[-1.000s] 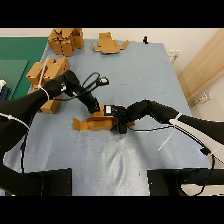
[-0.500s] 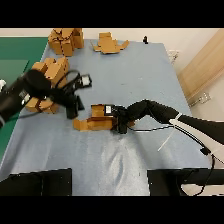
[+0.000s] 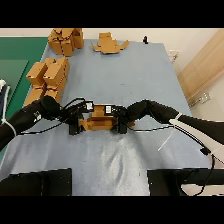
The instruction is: Fold the box.
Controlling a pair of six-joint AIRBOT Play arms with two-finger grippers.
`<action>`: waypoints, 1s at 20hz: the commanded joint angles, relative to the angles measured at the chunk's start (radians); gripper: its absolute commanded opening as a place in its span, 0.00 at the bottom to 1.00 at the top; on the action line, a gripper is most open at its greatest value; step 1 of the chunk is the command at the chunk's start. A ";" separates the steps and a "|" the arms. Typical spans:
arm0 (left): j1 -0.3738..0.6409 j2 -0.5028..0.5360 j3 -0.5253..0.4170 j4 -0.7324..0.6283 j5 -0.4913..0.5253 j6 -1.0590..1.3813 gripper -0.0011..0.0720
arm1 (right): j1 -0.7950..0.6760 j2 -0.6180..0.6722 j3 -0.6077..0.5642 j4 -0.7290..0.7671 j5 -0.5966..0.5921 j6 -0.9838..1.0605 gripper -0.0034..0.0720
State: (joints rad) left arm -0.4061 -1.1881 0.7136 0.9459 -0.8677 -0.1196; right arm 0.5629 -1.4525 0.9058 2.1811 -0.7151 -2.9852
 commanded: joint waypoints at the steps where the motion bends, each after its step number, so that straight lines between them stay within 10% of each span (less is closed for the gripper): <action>1: -0.042 -0.032 0.000 -0.043 0.072 0.035 0.83 | 0.000 0.000 0.001 0.000 -0.001 0.005 0.33; 8: -0.061 -0.032 0.002 -0.044 0.088 0.034 0.80 | 0.000 0.000 0.001 0.000 -0.001 0.005 0.33; 11: -0.062 -0.032 0.003 -0.045 0.072 0.060 0.31 | 0.000 0.000 0.001 0.000 -0.001 0.005 0.33; 20: -0.114 -0.032 0.003 -0.094 0.128 0.098 0.31 | 0.000 0.000 0.001 0.000 0.000 0.005 0.33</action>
State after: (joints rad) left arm -0.4950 -1.2198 0.7155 0.8684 -0.7834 -0.0330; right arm 0.5629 -1.4525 0.9058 2.1811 -0.7158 -2.9803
